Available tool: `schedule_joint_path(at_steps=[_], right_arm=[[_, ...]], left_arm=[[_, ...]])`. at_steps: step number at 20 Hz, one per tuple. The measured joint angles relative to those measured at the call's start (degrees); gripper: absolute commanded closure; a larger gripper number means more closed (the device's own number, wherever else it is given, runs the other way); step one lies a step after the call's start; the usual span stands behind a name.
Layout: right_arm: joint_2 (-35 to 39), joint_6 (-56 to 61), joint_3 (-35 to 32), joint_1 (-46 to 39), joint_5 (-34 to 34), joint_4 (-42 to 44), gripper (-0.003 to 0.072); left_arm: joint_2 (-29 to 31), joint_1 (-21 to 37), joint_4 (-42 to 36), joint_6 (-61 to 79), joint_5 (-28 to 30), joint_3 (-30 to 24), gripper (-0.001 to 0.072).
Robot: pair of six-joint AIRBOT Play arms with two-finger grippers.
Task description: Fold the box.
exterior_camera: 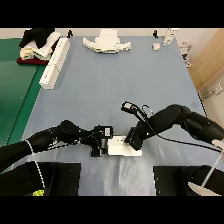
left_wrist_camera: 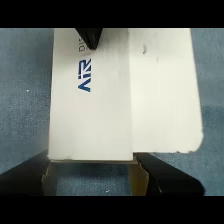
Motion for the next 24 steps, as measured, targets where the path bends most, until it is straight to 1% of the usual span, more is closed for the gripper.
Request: schedule_joint_path(at_steps=[3, 5, 6, 7, 8, 10, 11, 14, 17, 21, 24], right_arm=[[4.5, -0.6, -3.0, 5.2, 7.8, -4.5, 0.0684], [6.4, -0.9, -3.9, 7.8, 11.2, -7.3, 0.0683], [7.1, -1.2, -4.2, 8.8, 12.2, -8.3, 0.0662], [7.6, -1.8, -4.4, 9.8, 12.9, -9.2, 0.0616], [8.0, -2.5, -4.5, 10.6, 13.2, -9.8, 0.0553], [8.5, -4.3, -4.7, 12.2, 12.8, -10.8, 0.0283], [8.6, -5.4, -4.8, 13.1, 12.0, -11.2, 0.0222], [8.7, -8.3, -4.9, 15.0, 10.4, -12.8, 0.0223], [7.8, -11.4, -4.9, 15.8, 10.5, -15.4, 0.0223], [6.7, -13.7, -4.9, 16.2, 13.9, -19.3, 0.0223], [6.7, -14.5, -4.9, 16.3, 15.5, -20.5, 0.0223]], left_arm=[[0.0, 0.0, 0.0, 0.0, 0.0, 0.0, 0.0182], [0.0, 0.0, 0.0, 0.0, 0.0, 0.0, 0.0182], [0.0, 0.0, 0.0, 0.0, 0.0, 0.0, 0.0182], [0.0, 0.0, 0.0, 0.0, 0.0, 0.0, 0.0182], [0.0, 0.0, 0.0, 0.0, 0.0, 0.0, 0.0182], [0.0, 0.0, 0.0, 0.0, 0.0, 0.0, 0.0182], [0.0, 0.0, 0.0, 0.0, 0.0, 0.0, 0.0182], [0.0, 0.0, 0.0, 0.0, 0.0, 0.0, 0.0182], [0.0, 0.0, 0.0, 0.0, 0.0, 0.0, 0.0182], [0.0, 0.0, 0.0, 0.0, 0.1, 0.0, 0.0182], [0.0, 0.0, 0.0, -0.2, 0.2, 0.0, 0.0182]])
